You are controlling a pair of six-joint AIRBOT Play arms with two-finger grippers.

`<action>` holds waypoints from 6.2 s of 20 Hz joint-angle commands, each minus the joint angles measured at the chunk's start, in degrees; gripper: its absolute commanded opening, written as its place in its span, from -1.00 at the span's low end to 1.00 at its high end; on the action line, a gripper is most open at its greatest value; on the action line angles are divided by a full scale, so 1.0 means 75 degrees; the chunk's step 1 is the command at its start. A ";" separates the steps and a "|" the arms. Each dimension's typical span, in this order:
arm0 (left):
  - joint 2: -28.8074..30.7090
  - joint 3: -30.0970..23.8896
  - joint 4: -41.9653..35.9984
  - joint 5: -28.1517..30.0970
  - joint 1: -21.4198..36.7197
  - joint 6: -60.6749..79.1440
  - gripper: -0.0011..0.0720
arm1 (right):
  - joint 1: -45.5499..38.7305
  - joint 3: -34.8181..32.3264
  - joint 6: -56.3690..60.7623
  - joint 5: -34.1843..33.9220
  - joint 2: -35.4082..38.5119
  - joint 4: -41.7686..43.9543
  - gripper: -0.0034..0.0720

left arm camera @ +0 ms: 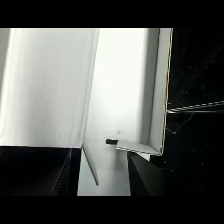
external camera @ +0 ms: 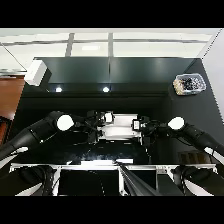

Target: Fold the box and place the chain.

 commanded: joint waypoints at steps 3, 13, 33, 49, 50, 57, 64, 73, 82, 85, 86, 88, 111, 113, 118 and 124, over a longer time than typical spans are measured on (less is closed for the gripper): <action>0.0184 0.0082 0.0335 -0.0341 0.0038 -0.0128 0.20 | 0.0006 0.0009 -0.0006 0.0020 -0.0003 -0.0003 0.19; -0.0557 0.0090 -0.0122 -0.0519 0.0029 -0.0449 -0.08 | 0.0006 0.0009 -0.0006 0.0020 -0.0003 -0.0003 0.19; -0.0554 0.0198 -0.0032 -0.0842 0.0064 -0.0632 -0.18 | 0.0006 0.0009 -0.0006 0.0012 -0.0003 -0.0006 0.19; -0.0892 0.0201 -0.0889 -0.0283 0.0064 0.0233 -0.53 | 0.0006 0.0009 -0.0006 -0.0003 -0.0003 -0.0003 0.19; -0.0892 0.0201 -0.0889 -0.0143 0.0064 0.0236 -0.53 | 0.0006 0.0009 -0.0006 -0.0003 -0.0003 -0.0003 0.19; -0.0895 0.0201 -0.1209 -0.0137 0.0061 0.0379 -0.53 | 0.0006 0.0009 -0.0006 -0.0003 -0.0003 -0.0003 0.19; -0.1131 0.0198 -0.1440 -0.0090 -0.0111 0.1116 -0.53 | 0.0006 0.0009 -0.0006 -0.0006 -0.0003 -0.0003 0.19; -0.1131 0.0201 -0.1431 -0.0111 -0.0114 0.1195 0.27 | 0.0006 0.0009 -0.0003 -0.0003 -0.0003 -0.0003 0.19; -0.0670 0.0606 -0.0224 -0.0443 0.0041 -0.0315 -0.86 | 0.0006 0.0009 -0.0003 -0.0003 -0.0003 -0.0003 0.19; 0.0061 0.0772 0.1326 -0.1737 0.0842 -0.2197 -0.89 | 0.0006 0.0009 -0.0003 0.0000 -0.0003 -0.0003 0.19; 0.0289 0.0769 0.1740 -0.2092 0.1253 -0.2996 -0.89 | 0.0006 0.0009 -0.0003 0.0006 -0.0003 -0.0003 0.19; 0.0498 0.0766 0.2034 -0.2801 0.2177 -0.4164 -0.89 | 0.0006 0.0009 -0.0003 0.0012 -0.0003 -0.0003 0.19; -0.1676 -0.1504 -0.3631 -0.1798 0.3360 -0.5761 -0.89 | 0.0009 0.0009 0.0000 0.0026 -0.0003 0.0026 0.19; -0.1807 -0.1486 -0.4191 -0.1807 0.3016 -0.5184 -0.89 | 0.0009 0.0009 0.0000 0.0026 -0.0003 0.0026 0.19; -0.1603 -0.1378 -0.4205 -0.2259 0.3328 -0.4572 -0.84 | 0.0009 0.0009 0.0023 0.0026 -0.0003 0.0026 0.19; -0.1574 -0.1378 -0.4284 -0.2792 0.3398 -0.4424 0.63 | 0.0009 0.0009 0.0020 0.0026 -0.0003 0.0026 0.19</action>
